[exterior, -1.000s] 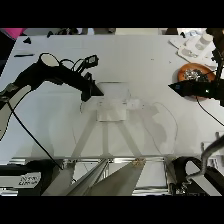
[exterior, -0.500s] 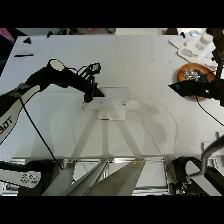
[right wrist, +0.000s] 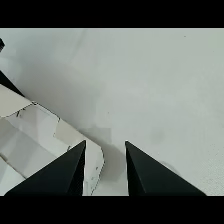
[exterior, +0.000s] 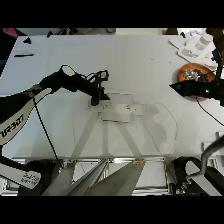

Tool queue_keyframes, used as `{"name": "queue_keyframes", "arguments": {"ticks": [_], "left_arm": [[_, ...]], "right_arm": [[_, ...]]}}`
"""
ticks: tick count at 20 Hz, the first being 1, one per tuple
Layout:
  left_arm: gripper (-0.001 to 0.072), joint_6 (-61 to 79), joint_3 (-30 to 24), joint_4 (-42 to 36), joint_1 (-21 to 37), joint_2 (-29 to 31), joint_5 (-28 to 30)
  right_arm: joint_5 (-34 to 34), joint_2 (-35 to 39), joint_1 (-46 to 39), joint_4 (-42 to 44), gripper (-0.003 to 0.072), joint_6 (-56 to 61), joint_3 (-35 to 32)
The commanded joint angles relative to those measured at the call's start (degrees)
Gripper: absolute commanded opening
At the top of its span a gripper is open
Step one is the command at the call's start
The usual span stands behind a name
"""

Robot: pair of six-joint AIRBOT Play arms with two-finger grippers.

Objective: Fold the box and place the chain.

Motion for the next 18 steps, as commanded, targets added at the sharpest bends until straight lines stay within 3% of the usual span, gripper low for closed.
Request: {"name": "queue_keyframes", "arguments": {"ticks": [1, 7, 18], "left_arm": [[0.0005, 0.3, 0.0, -0.7, -0.9, -0.3, 2.3], [0.0004, 0.4, 0.0, -5.5, -0.8, -0.3, 1.9], [0.0007, -0.1, 0.0, -2.9, -0.6, -3.8, 0.7]], "right_arm": [[0.0, 0.0, 0.0, 0.0, 0.0250, 0.0, 0.0], [-0.2, 0.0, 0.0, -0.2, 0.0250, 0.0, 0.0], [-0.4, 0.0, 0.0, -0.8, 0.0250, 0.0, 0.0]]}}
